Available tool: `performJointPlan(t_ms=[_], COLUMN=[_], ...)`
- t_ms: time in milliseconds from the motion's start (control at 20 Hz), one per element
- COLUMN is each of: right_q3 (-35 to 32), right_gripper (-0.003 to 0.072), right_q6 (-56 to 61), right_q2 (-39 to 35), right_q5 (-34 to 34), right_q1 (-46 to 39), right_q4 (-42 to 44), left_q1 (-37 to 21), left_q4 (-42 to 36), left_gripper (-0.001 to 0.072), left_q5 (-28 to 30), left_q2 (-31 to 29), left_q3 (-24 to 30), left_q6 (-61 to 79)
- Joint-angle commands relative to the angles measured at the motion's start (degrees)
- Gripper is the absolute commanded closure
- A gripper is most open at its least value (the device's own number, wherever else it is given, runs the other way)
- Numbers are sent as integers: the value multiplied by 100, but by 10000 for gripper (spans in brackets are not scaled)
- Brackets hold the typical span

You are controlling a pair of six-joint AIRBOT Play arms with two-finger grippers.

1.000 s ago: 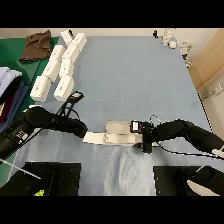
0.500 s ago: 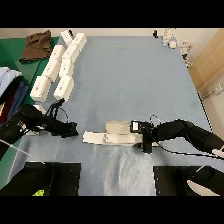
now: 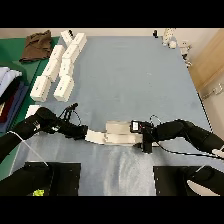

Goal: Fold the box.

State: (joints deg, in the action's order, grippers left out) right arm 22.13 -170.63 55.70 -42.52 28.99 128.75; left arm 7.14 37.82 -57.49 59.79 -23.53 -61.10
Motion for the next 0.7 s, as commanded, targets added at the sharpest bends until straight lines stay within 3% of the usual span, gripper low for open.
performJointPlan(t_ms=[0, 650], right_q3=[4, 4], right_gripper=[168, 168], right_q6=[0, 0], right_q2=[-4, -4], right_q5=[0, 0], right_q1=[4, 4], right_q4=[2, 2], left_q1=[197, 608], left_q4=[-525, -1279], left_gripper=[693, 688], left_q5=[-26, -251], left_q2=[22, -118], left_q3=[-7, -9], left_q6=[179, 496])
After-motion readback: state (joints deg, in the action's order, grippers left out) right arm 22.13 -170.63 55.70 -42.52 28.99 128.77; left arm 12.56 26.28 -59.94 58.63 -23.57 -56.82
